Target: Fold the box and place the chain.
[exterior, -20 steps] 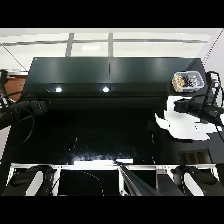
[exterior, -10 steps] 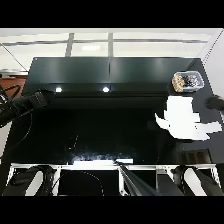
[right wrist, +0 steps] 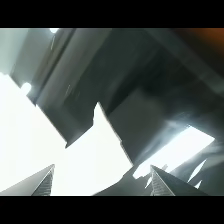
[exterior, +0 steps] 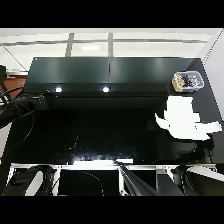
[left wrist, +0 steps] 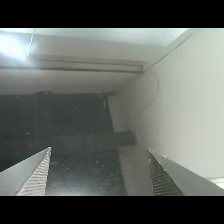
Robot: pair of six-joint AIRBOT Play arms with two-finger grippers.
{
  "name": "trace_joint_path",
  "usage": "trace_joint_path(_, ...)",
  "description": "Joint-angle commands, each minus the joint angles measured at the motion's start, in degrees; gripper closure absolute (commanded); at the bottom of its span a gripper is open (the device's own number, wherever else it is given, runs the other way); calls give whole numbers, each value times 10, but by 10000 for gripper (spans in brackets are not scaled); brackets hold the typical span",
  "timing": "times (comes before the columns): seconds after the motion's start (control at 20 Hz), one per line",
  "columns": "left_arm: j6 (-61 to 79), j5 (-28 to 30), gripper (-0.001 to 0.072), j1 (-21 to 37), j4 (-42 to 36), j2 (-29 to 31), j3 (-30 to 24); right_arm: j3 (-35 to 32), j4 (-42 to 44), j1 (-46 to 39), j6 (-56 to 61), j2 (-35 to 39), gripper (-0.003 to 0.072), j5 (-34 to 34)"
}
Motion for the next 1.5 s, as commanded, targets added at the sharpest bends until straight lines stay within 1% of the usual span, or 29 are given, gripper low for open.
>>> trace_joint_path(0.0, 26, -4, 0, -11, -1, 0, 0, 29, 18, 8, -76, -104, -34, 108)
trace_joint_path(0.15, 23, -5, 0, -10, -5, 0, 1, 75, -35, 66, -75, -162, -34, 106)
trace_joint_path(0.2, 23, -5, 0, -10, -5, 0, 1, 92, -38, 83, -76, -174, -34, 106)
trace_joint_path(0.25, 21, -5, -1, -10, -4, 0, 1, 106, -38, 95, -79, -181, -8, 106)
trace_joint_path(0.3, 21, -5, 0, -10, -4, 0, 1, 119, -38, 104, -84, -183, 114, 106)
trace_joint_path(0.35, 21, -5, 0, -10, -4, 0, 0, 132, -38, 112, -96, -183, 140, 107)
trace_joint_path(0.45, 21, -5, 0, -10, -4, 0, 0, 153, -37, 118, -96, -183, 140, 108)
trace_joint_path(0.55, 21, -5, 0, -10, -4, 0, 0, 154, -38, 118, -97, -186, 141, 112)
trace_joint_path(0.65, 21, -5, 0, -10, -4, 0, 0, 154, -35, 120, -97, -194, 141, 132)
trace_joint_path(0.85, 14, -14, 2, -10, -4, 0, 0, 154, -36, 143, -93, -202, 143, 153)
trace_joint_path(0.9, 12, -14, 2, -10, -4, 0, 0, 154, -36, 152, -93, -202, 204, 153)
trace_joint_path(0.95, 10, -13, 2, -10, -4, 0, 0, 154, -38, 161, -93, -202, 374, 153)
trace_joint_path(1.0, 10, -14, 2, -10, -4, 0, 0, 154, -39, 169, -95, -202, 460, 153)
trace_joint_path(1.05, 10, -14, 2, -10, -4, 0, 0, 154, -38, 176, -103, -202, 580, 154)
trace_joint_path(1.1, 9, -13, 2, -10, -4, 0, 0, 154, -38, 183, -112, -202, 624, 161)
trace_joint_path(1.2, 2, -14, 2, -10, -4, 0, 0, 154, -37, 193, -116, -202, 627, 178)
trace_joint_path(1.25, 2, -14, 2, -10, -5, 0, 0, 154, -34, 198, -116, -202, 641, 183)
trace_joint_path(1.45, 2, -13, 2, -10, -4, 0, 0, 142, -2, 233, -100, -193, 642, 196)
